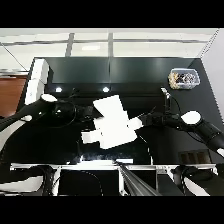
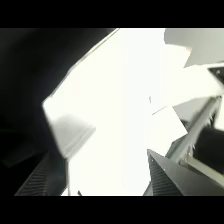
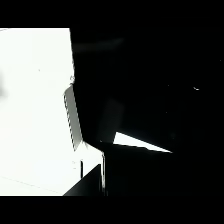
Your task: Fold the box and place the chain.
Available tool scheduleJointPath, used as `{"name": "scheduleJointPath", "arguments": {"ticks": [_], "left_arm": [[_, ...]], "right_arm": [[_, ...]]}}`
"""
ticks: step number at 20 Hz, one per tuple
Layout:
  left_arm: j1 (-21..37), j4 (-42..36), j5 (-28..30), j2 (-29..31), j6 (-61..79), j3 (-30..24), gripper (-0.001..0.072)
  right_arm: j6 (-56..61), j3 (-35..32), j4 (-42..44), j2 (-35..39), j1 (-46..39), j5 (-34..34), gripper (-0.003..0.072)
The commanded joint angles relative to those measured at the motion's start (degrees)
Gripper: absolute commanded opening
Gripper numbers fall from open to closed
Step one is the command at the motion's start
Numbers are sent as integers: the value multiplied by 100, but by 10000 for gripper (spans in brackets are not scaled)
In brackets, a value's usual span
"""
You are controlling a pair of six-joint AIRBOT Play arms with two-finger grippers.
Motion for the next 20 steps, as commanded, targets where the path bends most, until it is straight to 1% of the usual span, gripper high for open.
{"name": "scheduleJointPath", "arguments": {"ticks": [1,4,7,8,9,10,11,12,13,14,15,18,19,20], "left_arm": [[-249,-90,-470,-485,354,302,707],[-280,-9,-1493,-686,1513,584,673],[-262,457,-1482,-691,1742,752,475],[-262,605,-1504,-695,1797,780,315],[-262,717,-1558,-695,1919,780,104],[-262,833,-1615,-693,2074,782,28],[-262,927,-1613,-693,2100,782,27],[-258,1023,-1606,-693,2105,793,27],[-258,1132,-1609,-688,2103,824,26],[-258,1217,-1611,-662,2098,844,25],[-258,1283,-1609,-603,2098,846,24],[-317,1440,-1539,-188,2103,835,22],[-387,1565,-1412,68,2157,796,22],[-501,1624,-1137,369,2330,686,21]], "right_arm": [[2,0,-11,4,4,9,11],[0,0,-13,4,4,28,11],[-2,-2,-28,4,4,125,11],[-2,-2,-31,2,4,188,11],[-2,0,-31,4,4,271,11],[-2,0,-42,2,4,330,12],[-2,0,-57,4,0,369,14],[0,4,-94,4,-37,398,97],[0,48,-179,4,-136,544,530],[-2,146,-313,4,-286,813,701],[-4,319,-527,4,-479,1237,701],[-48,1185,-1388,4,-1178,2894,701],[-44,1491,-1578,4,-1401,3423,701],[-44,1731,-1622,4,-1585,3845,701]]}}
